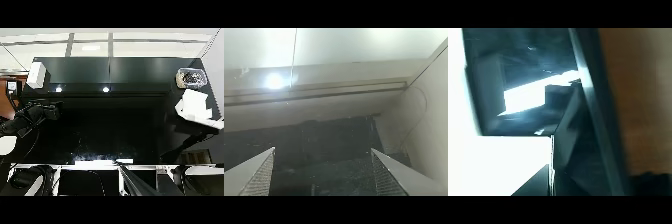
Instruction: Fold the box and place the chain.
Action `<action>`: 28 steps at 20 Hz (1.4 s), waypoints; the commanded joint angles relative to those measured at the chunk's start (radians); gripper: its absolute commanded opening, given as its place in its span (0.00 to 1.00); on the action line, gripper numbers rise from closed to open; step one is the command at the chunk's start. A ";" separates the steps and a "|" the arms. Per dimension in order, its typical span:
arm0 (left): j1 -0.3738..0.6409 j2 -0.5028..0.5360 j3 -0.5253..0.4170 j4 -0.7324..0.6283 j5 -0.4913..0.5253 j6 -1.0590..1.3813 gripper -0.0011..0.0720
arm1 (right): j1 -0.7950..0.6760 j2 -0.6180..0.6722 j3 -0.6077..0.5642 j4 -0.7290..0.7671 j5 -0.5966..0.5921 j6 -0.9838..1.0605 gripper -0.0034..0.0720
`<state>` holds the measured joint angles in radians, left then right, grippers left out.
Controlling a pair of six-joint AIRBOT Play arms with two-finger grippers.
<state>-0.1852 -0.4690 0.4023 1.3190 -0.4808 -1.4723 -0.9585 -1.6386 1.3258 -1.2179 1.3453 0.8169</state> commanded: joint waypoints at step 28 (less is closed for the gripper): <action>0.032 -1.022 0.333 -1.038 -0.591 0.688 0.96 | 0.942 0.839 -0.972 0.905 -0.514 -0.132 0.06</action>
<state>-0.1642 -1.3708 0.6903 0.3740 -0.9466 -0.9016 -0.0315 -0.8028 0.3580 -0.3168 0.8391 0.6849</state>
